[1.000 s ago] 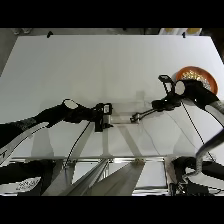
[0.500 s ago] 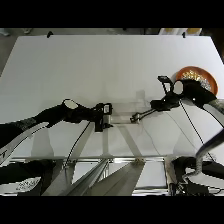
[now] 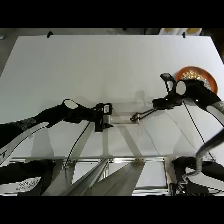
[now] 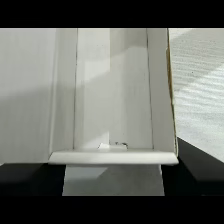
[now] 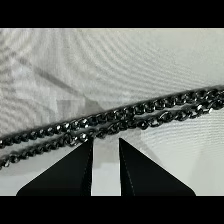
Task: Fold the box and place the chain.
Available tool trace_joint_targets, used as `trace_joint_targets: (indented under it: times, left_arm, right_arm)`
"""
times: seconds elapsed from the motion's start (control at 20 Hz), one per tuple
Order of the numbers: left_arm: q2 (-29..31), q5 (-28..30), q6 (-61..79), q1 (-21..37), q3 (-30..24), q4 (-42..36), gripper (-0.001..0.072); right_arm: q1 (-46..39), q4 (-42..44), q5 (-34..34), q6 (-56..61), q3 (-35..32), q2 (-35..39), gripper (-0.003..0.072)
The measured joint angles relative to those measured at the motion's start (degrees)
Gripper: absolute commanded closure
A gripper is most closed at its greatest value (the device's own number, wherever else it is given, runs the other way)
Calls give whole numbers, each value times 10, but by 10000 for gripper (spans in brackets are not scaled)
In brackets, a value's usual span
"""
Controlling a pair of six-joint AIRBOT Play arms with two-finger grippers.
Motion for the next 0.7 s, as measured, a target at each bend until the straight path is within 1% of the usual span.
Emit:
trace_joint_targets:
  times: [0.3, 0.4, 0.45, 0.5, 0.7]
  left_arm:
    - [0, 0, 0, 0, 0, 0, 320]
    - [0, 0, 0, 0, 0, 0, 320]
    - [0, 0, 0, 0, 0, 0, 320]
    - [0, 0, 0, 0, 0, 0, 320]
    - [0, 0, 0, 0, 0, 0, 320]
  right_arm:
    - [0, 0, -1, 0, 0, -18, 504]
    - [0, 1, -2, 2, 1, -24, 564]
    - [0, 2, -1, 2, 1, -26, 639]
    - [0, 1, -2, 2, 1, -28, 670]
    - [5, -5, 15, 0, 0, -21, 670]
